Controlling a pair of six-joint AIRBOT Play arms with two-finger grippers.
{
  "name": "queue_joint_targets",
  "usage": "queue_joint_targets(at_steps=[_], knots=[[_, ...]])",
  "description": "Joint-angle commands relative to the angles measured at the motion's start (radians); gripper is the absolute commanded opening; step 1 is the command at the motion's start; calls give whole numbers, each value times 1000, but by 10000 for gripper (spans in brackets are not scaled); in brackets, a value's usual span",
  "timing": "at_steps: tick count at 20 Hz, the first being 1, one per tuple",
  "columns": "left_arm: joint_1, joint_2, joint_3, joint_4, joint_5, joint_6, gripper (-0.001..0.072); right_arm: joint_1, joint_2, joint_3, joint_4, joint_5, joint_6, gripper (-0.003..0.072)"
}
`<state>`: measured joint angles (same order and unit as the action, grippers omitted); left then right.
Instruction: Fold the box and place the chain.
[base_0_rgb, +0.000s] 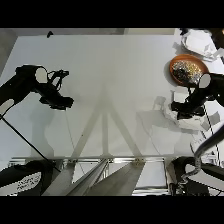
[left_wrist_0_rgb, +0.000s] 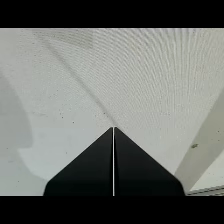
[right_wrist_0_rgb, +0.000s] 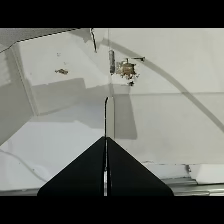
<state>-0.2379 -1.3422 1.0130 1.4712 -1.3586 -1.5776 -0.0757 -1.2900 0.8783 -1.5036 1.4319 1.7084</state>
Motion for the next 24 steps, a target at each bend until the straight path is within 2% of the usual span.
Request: queue_joint_targets(at_steps=[1,4,7,10,11,13,16,18,21,22,23,24], knots=[[-1,-1,0,0,0,0,12,0,1,0,0,0,0,21],[-1,-1,0,0,0,0,12,0,1,0,-3,-4,-10,21],[-1,-1,0,0,0,0,12,0,1,0,-11,-93,-19,21],[-1,-1,0,0,0,0,12,0,2,3,-25,-118,-27,21],[-1,-1,0,0,0,0,12,0,2,14,-62,-106,-35,21],[-1,-1,0,0,0,0,12,0,3,66,-101,8,-52,21],[-1,-1,0,0,0,0,12,0,19,180,-109,148,-185,21],[-1,-1,0,0,0,0,12,0,40,256,-204,157,-200,21],[-1,-1,0,0,0,0,12,-41,45,301,-452,127,-198,22],[-1,-1,0,0,0,0,12,-82,37,301,-458,116,-199,137],[-1,-1,0,0,1,0,12,-128,21,301,-456,117,-200,430],[-1,-1,0,0,0,0,12,-184,-3,301,-457,129,-204,607]])
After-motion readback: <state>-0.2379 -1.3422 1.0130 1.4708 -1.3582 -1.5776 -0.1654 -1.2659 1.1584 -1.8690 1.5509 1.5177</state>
